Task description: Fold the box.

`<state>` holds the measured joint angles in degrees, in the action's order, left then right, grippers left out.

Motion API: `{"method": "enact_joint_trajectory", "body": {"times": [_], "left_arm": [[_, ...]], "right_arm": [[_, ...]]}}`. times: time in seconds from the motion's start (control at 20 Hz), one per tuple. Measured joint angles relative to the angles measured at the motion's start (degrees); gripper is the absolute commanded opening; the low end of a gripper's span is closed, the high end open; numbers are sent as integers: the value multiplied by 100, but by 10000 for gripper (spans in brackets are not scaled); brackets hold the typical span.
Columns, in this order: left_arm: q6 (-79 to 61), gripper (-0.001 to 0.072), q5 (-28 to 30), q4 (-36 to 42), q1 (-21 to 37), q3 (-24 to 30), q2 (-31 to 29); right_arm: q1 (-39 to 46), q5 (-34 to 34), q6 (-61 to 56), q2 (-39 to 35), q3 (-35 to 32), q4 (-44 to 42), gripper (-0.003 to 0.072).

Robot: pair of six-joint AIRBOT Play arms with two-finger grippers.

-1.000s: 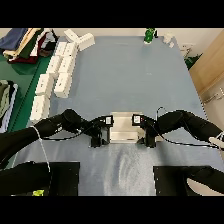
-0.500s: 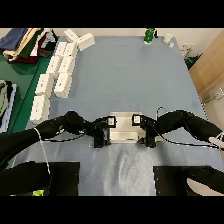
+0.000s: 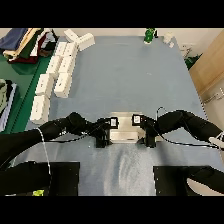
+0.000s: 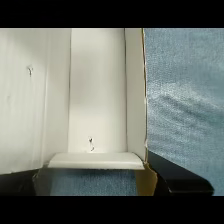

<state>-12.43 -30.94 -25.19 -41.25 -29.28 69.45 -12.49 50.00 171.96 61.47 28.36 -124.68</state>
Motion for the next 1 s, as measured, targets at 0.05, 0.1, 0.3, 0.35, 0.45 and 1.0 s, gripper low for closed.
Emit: {"method": "enact_joint_trajectory", "body": {"times": [0.05,0.1,0.3,0.35,0.45,1.0], "left_arm": [[2,695,4,0,-7,0,7],[7,636,13,2,-9,0,11],[22,471,42,7,-20,-2,20],[24,471,44,2,-20,-4,20],[26,472,44,2,-20,-4,20],[33,471,55,-4,-20,-4,20]], "right_arm": [[0,0,0,0,0,0,525],[0,0,0,0,0,0,525],[0,-2,0,-2,0,0,525],[0,0,0,0,0,0,525],[0,-2,0,0,0,0,525],[0,0,0,0,0,0,525]]}}
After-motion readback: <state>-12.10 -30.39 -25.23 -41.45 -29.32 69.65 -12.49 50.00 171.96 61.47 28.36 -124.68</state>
